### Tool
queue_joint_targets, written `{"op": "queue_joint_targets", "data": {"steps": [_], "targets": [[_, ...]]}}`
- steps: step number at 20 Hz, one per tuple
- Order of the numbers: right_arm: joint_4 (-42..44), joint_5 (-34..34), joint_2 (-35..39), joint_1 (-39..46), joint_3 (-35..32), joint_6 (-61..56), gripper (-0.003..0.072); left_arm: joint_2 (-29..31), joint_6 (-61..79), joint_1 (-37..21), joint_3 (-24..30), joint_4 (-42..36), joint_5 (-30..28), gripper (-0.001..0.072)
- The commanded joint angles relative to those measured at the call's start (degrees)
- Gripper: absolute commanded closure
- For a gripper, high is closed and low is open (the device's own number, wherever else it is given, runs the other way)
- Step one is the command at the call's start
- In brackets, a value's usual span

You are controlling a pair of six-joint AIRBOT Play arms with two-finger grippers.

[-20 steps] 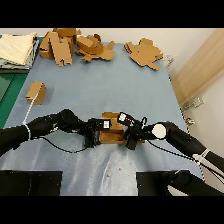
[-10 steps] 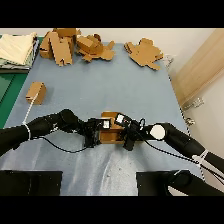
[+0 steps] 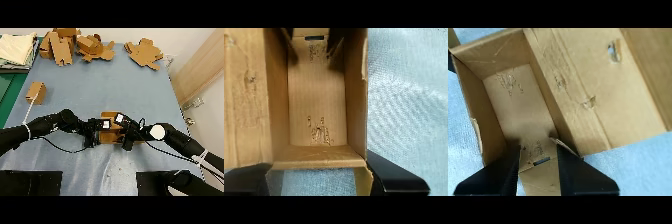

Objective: Fold the box.

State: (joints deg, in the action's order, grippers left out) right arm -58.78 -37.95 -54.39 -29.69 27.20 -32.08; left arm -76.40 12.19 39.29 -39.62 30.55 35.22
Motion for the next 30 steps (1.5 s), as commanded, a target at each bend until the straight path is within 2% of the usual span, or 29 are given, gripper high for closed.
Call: {"op": "queue_joint_targets", "data": {"steps": [1,7,9,20,21,22,23,25,26,27,30], "targets": [[0.83,-0.59,-0.85,-0.07,-0.37,-0.22,0.0295,-0.02,-0.02,0.02,-0.02,-0.15,-0.11,0.0419],[5.84,-0.57,-5.09,-0.07,-0.37,2.16,0.0296,-0.02,-0.02,0.02,-0.02,-0.17,-0.09,0.042],[5.7,-0.61,-5.11,-0.07,-0.37,2.14,0.0199,-0.02,-0.02,0.02,-0.02,-0.15,-0.09,0.042],[3.23,-0.83,-5.11,-0.02,-0.37,1.49,0.0198,-0.02,-0.02,0.02,-0.02,-0.15,-0.09,0.042],[2.32,-0.85,-5.09,-0.02,-0.37,-0.33,0.0269,-0.02,-0.02,0.02,-0.02,-0.15,-0.09,0.042],[1.29,-0.96,-5.03,-0.02,-0.35,-2.43,0.0503,-0.02,-0.02,0.02,-0.02,-0.15,-0.09,0.0419],[0.66,-0.85,-4.92,-0.02,-0.37,-3.69,0.06,-0.02,-0.02,0.02,-0.02,-0.15,-0.09,0.042],[0.07,-0.76,-4.68,0.0,-0.37,-5.25,0.0603,-0.02,-0.02,0.02,-0.02,-0.15,-0.11,0.0419],[-0.68,-0.76,-4.44,0.0,-0.35,-6.16,0.0624,-0.02,-0.02,0.02,-0.02,-0.15,-0.11,0.0419],[-2.01,-0.76,-4.09,0.0,-0.37,-7.8,0.0676,-0.04,-0.02,0.02,-0.02,-0.15,-0.09,0.0419],[-7.43,-3.08,-2.4,0.07,-0.35,-15.78,0.0675,-0.02,-0.02,0.02,-0.02,-0.17,-0.09,0.042]]}}
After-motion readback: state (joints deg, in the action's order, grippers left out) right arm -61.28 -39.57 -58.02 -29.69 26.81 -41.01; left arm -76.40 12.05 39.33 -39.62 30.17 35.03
